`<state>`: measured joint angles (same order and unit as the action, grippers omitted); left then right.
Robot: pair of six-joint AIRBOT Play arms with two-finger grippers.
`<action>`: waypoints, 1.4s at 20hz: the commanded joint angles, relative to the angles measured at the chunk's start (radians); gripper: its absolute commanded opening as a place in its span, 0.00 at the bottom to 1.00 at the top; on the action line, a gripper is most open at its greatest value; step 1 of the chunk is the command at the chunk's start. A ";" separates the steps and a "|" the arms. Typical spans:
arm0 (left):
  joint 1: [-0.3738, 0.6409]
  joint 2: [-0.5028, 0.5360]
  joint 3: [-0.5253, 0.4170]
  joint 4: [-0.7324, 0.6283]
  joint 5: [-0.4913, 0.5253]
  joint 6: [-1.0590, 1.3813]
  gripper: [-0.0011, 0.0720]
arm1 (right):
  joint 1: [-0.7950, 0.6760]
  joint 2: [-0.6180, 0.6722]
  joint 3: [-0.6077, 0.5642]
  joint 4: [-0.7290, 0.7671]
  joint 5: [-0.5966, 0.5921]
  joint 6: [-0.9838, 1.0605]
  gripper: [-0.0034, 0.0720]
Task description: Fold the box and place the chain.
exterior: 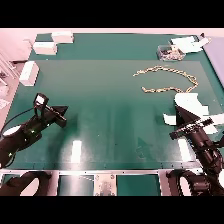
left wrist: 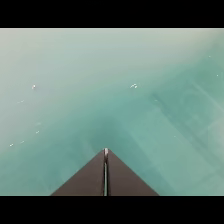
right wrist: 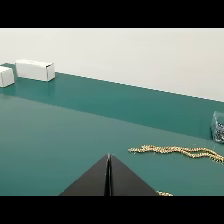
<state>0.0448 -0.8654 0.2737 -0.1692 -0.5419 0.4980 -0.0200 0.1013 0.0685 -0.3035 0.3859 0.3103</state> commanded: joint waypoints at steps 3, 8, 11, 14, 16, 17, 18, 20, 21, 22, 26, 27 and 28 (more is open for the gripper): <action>0.001 0.001 0.000 0.000 0.000 0.000 0.04 | 0.000 0.000 0.000 0.000 0.000 0.000 0.06; 0.001 0.001 0.000 0.000 0.001 0.000 0.04 | -0.001 -0.007 0.031 -0.008 -0.050 0.004 0.29; 0.000 0.001 0.000 0.000 0.000 0.000 0.04 | -0.035 -0.129 0.130 -0.100 -0.081 0.061 0.34; 0.000 0.001 0.000 0.000 0.000 0.000 0.04 | -0.136 -0.349 0.272 -0.235 -0.011 0.171 0.35; 0.000 0.001 0.000 0.000 0.000 0.000 0.04 | -0.251 -0.506 0.398 -0.354 0.112 0.281 0.37; 0.000 0.001 0.000 0.000 0.000 0.000 0.04 | -0.324 -0.579 0.466 -0.406 0.193 0.335 0.40; 0.001 0.001 0.000 0.000 0.000 0.000 0.04 | -0.408 -0.652 0.541 -0.436 0.291 0.380 0.41; 0.001 0.001 0.000 0.000 0.000 0.000 0.04 | -0.578 -0.776 0.679 -0.475 0.482 0.403 0.62; 0.001 0.001 0.000 0.000 0.000 0.000 0.04 | -0.663 -0.833 0.744 -0.494 0.558 0.405 0.77; 0.001 0.001 0.000 0.000 0.000 0.000 0.04 | -0.739 -0.880 0.797 -0.501 0.615 0.405 0.77; 0.001 0.001 0.000 0.000 0.000 0.000 0.04 | -1.019 -1.050 0.977 -0.502 0.764 0.480 0.75; 0.000 0.001 0.000 0.000 0.000 0.000 0.04 | -1.070 -1.107 1.020 -0.502 0.806 0.490 0.72; 0.001 0.001 0.000 0.000 0.000 0.000 0.04 | -1.113 -1.177 1.070 -0.502 0.863 0.498 0.72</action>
<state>0.0448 -0.8654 0.2737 -0.1692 -0.5423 0.4976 -0.9733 -0.9257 1.0084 -0.7898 1.0744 0.7593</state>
